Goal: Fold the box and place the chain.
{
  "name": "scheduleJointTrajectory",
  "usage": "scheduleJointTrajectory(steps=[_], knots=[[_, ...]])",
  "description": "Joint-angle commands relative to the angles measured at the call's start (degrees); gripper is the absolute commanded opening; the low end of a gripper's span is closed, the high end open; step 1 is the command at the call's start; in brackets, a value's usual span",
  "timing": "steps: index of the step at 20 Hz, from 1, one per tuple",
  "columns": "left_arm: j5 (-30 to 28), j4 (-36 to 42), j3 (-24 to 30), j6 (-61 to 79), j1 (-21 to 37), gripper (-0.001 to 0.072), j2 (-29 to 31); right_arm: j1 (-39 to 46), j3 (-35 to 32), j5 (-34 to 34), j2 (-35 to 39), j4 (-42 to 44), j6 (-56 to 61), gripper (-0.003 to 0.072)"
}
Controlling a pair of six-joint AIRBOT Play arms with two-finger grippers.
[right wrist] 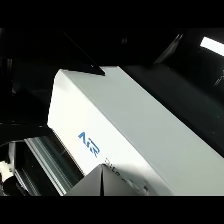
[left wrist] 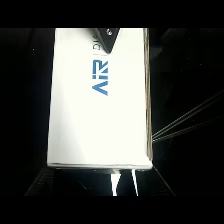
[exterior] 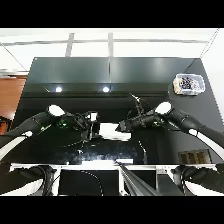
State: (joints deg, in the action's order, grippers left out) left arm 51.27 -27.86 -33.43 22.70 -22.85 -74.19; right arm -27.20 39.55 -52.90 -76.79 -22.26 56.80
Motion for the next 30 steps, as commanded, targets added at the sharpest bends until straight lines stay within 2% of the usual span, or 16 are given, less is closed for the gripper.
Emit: scheduleJointTrajectory(steps=[1, 4, 6, 8, 11, 13, 15, 16, 18, 20, 23, 26, 30], knots=[[0.2, 0.1, 0.0, -0.2, 0.0, 0.0487, 0.0, 0.1, 0.9, 0.2, -0.1, -2.0, -0.1, 0.0002], [0.5, -0.2, 0.0, -3.5, 0.3, 0.0488, 0.0, 2.3, 4.3, -6.1, 4.0, -2.5, -0.4, 0.0002], [1.1, -1.1, -0.1, -5.4, 1.0, 0.0505, 0.3, 6.6, 7.4, -13.5, 8.7, -8.1, 2.0, 0.0003], [3.7, -5.0, -0.1, -7.3, 2.4, 0.0716, 1.3, 13.6, 9.0, -21.5, 14.3, -14.1, 6.0, 0.0003], [5.0, -12.5, -0.1, -15.9, 5.0, 0.0716, 6.3, 25.0, 9.1, -28.0, 23.3, -20.1, 8.3, 0.0003], [6.6, -15.2, -0.1, -21.3, 6.8, 0.0716, 10.9, 30.3, 9.0, -28.1, 27.2, -22.8, 9.1, 0.0003], [7.8, -12.5, -0.2, -23.2, 5.9, 0.0712, 15.1, 33.2, 9.0, -27.8, 28.2, -22.9, 9.1, 0.0003], [5.8, -9.7, -0.2, -23.4, 3.9, 0.0711, 16.3, 33.4, 8.9, -26.9, 28.1, -23.2, 9.1, 0.0003], [-2.0, -4.9, -0.2, -24.9, -1.8, 0.0710, 16.3, 33.3, 8.6, -24.0, 28.1, -23.3, 9.2, 0.0003], [-6.7, -4.5, -1.8, -25.5, -7.9, 0.0710, 13.5, 33.3, 8.6, -23.5, 28.1, -23.9, 9.2, 0.0003], [-7.7, -4.7, -7.2, -27.6, -14.7, 0.0710, 7.3, 33.3, 8.6, -23.8, 28.1, -24.2, 9.2, 0.0003], [-7.4, -6.2, -11.6, -28.9, -16.3, 0.0710, 1.9, 33.3, 8.6, -24.0, 28.1, -24.7, 9.2, 0.0003], [-6.9, -6.3, -12.5, -30.4, -16.2, 0.0710, -1.2, 33.3, 8.5, -24.2, 28.1, -25.0, 9.2, 0.0003]])
